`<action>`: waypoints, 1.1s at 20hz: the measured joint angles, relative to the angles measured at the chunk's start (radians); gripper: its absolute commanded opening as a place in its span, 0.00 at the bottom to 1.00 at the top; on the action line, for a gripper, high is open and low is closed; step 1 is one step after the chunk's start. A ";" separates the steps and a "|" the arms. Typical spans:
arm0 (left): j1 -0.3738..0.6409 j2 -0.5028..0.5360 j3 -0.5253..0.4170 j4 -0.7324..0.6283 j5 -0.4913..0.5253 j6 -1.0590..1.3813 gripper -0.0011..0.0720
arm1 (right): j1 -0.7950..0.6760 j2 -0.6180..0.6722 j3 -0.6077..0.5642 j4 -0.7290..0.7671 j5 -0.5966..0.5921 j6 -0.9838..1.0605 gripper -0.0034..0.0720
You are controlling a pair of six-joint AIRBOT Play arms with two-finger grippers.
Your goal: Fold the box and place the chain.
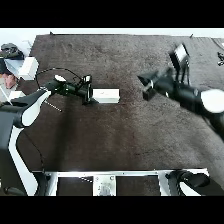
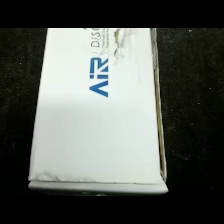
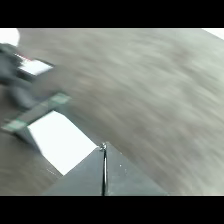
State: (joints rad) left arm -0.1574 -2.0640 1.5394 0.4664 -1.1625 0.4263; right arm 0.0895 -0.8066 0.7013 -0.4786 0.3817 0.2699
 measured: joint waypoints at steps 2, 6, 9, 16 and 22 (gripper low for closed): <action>0.000 0.000 0.000 0.000 0.000 0.000 0.49 | -0.001 0.120 -0.160 0.016 -0.134 -0.001 0.03; 0.000 0.000 0.000 -0.005 0.000 0.000 0.04 | 0.000 0.249 -0.327 0.033 -0.259 -0.001 0.03; 0.006 0.007 0.014 -0.055 0.019 -0.008 0.03 | 0.000 0.280 -0.366 0.037 -0.297 -0.001 0.03; 0.152 0.150 0.119 -0.177 0.418 -0.249 0.03 | 0.000 0.298 -0.388 0.038 -0.327 -0.001 0.03; 0.330 0.179 0.095 -0.072 0.788 -0.631 0.03 | 0.000 0.298 -0.389 0.038 -0.330 0.018 0.03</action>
State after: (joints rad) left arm 0.1726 -1.8854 1.6348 0.3946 -0.3748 -0.2043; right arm 0.0895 -0.5083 0.3119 -0.4404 0.0517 0.2874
